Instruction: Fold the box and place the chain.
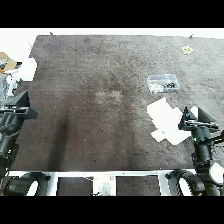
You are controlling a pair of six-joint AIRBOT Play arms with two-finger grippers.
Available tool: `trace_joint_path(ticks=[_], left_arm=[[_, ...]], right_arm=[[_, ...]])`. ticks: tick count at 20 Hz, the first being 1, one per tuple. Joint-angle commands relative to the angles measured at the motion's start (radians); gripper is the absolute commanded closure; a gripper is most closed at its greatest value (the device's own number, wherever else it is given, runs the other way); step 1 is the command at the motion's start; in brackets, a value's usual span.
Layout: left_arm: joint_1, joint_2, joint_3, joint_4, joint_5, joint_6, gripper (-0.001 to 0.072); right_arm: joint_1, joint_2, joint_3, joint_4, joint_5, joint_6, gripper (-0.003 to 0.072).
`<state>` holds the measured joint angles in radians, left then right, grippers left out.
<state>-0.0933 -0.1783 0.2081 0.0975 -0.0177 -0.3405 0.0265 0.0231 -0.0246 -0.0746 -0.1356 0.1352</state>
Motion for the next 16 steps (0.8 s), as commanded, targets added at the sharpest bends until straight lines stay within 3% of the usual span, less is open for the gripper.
trace_joint_path(ticks=[1, 5, 10, 16], left_arm=[[0.000, -0.001, -0.002, 0.000, 0.000, 0.000, 0.0698], [0.000, -0.003, 0.000, 0.000, 0.000, 0.000, 0.0698], [0.000, -0.003, 0.000, 0.000, 0.000, 0.000, 0.0698], [0.000, -0.003, 0.000, 0.000, 0.000, 0.000, 0.0698]], right_arm=[[0.000, 0.001, -0.001, 0.000, 0.001, 0.000, 0.0179], [0.000, 0.000, 0.012, 0.000, -0.005, 0.000, 0.0180], [-0.001, -0.028, 0.117, -0.023, -0.015, -0.011, 0.0181], [-0.003, -0.399, 0.368, -0.030, -0.014, -0.011, 0.0180]])
